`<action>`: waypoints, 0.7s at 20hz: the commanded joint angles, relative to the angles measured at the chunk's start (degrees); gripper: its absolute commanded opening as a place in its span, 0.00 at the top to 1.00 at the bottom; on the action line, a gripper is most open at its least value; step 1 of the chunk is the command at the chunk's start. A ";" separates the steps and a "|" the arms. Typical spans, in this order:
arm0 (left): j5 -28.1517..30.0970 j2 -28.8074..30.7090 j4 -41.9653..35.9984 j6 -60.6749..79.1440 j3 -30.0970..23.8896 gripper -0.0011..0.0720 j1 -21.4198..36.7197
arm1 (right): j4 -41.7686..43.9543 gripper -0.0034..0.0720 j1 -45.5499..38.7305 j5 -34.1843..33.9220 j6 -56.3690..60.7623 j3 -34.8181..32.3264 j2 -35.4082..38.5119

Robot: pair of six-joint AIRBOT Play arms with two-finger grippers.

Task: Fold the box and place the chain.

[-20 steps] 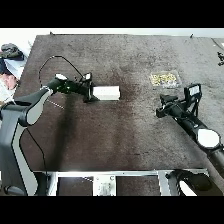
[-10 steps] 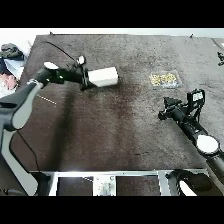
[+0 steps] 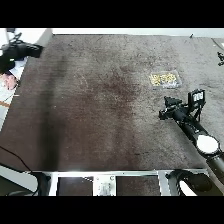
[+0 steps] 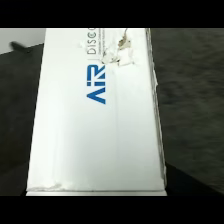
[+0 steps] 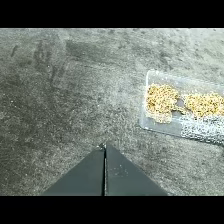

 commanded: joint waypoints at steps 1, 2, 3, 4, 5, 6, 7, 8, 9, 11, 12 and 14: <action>4.15 -1.75 7.63 -13.84 0.02 0.97 6.58 | 0.02 0.95 0.00 0.00 0.02 0.00 0.04; 4.11 -2.91 8.26 -15.87 0.00 0.97 7.54 | 0.00 0.95 0.00 0.00 0.02 0.00 0.04; 3.98 -4.44 8.31 -17.09 0.02 0.97 8.35 | 0.02 0.95 0.00 0.00 0.02 0.00 0.04; 4.13 -5.77 8.83 -17.03 0.02 0.97 8.46 | 0.02 0.95 0.00 -0.02 0.02 0.00 0.02; 4.76 -7.30 10.67 -16.68 0.02 0.97 8.41 | 0.02 0.95 0.00 0.00 0.02 0.00 0.02; 5.73 -8.72 11.54 -16.37 0.02 0.97 8.37 | 0.00 0.95 0.00 -0.04 0.02 0.00 0.04; 6.84 -10.05 11.72 -16.39 0.07 0.97 8.37 | 0.02 0.95 0.00 -0.26 0.02 0.00 0.02; 7.43 -11.21 11.72 -16.37 0.07 0.97 8.37 | 0.00 0.95 0.00 -0.48 0.02 0.00 0.04; 7.61 -12.59 11.74 -16.09 0.09 0.97 8.37 | 0.02 0.95 0.00 -0.48 0.02 0.00 0.02; 7.04 -14.56 11.63 -12.11 0.26 0.97 8.24 | 0.02 0.95 0.00 -0.57 0.02 0.00 0.04; 7.17 -15.32 11.61 -11.93 0.39 0.97 8.26 | 0.02 0.95 0.00 -0.85 0.02 0.00 0.04; 7.65 -16.61 11.65 -11.85 0.55 0.97 8.26 | 0.02 0.95 0.00 -1.57 0.02 0.00 0.04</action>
